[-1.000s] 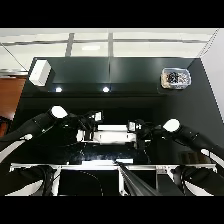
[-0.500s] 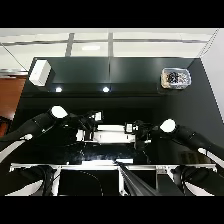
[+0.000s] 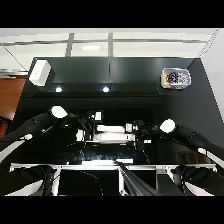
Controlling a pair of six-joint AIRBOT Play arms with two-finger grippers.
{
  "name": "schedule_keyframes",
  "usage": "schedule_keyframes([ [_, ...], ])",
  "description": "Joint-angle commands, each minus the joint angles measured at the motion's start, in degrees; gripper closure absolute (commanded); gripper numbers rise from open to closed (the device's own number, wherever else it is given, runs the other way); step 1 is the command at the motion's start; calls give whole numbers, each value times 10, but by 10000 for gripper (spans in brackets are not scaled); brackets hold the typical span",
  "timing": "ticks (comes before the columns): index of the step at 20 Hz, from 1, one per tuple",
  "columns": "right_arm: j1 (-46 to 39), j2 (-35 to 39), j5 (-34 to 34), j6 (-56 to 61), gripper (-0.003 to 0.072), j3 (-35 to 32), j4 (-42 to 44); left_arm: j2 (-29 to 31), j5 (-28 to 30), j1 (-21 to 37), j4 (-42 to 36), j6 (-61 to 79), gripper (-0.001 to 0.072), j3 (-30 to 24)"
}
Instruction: Fold the box and place the chain.
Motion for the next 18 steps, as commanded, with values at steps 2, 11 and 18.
schedule_keyframes([
  [2, 1, 0, 0, 1, 225, 0, -2, 42, -4, 13, 55, -83, 146, 14],
  [11, 1, 0, 0, 1, 225, 0, -2, 177, -293, 88, 224, -463, 684, 14],
  [18, 1, 0, 0, 1, 225, 0, -2, 177, -55, -24, -63, -463, 684, -68],
])
